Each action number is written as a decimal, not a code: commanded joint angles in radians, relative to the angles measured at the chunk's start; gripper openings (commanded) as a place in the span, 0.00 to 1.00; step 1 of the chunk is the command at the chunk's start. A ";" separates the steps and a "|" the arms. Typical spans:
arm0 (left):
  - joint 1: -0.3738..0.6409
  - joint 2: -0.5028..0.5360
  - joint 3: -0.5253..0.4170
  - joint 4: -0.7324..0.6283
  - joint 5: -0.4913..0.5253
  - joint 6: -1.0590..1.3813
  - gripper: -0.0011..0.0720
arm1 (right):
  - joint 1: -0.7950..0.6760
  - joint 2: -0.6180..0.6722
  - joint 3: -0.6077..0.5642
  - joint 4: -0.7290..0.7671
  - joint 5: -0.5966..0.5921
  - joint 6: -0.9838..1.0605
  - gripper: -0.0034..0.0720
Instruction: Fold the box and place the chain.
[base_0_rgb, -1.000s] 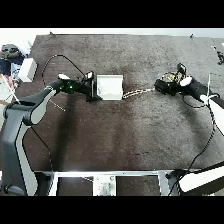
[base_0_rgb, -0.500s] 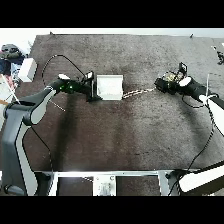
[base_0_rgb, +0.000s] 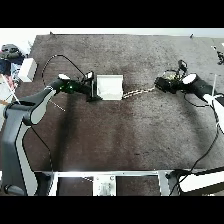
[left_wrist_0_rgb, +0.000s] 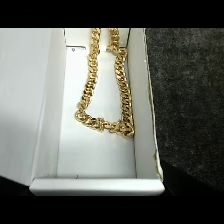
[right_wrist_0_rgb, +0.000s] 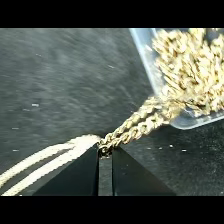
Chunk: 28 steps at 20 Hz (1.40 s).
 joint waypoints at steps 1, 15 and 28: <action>0.001 0.001 0.000 0.000 0.000 0.000 0.41 | 0.001 0.080 0.000 0.001 0.024 -0.028 0.06; 0.001 0.001 0.000 0.000 0.000 0.000 0.41 | 0.182 0.240 0.115 0.069 0.077 -0.141 0.06; 0.001 0.001 0.000 0.000 0.000 0.000 0.41 | 0.498 0.191 0.282 0.009 0.062 -0.148 0.06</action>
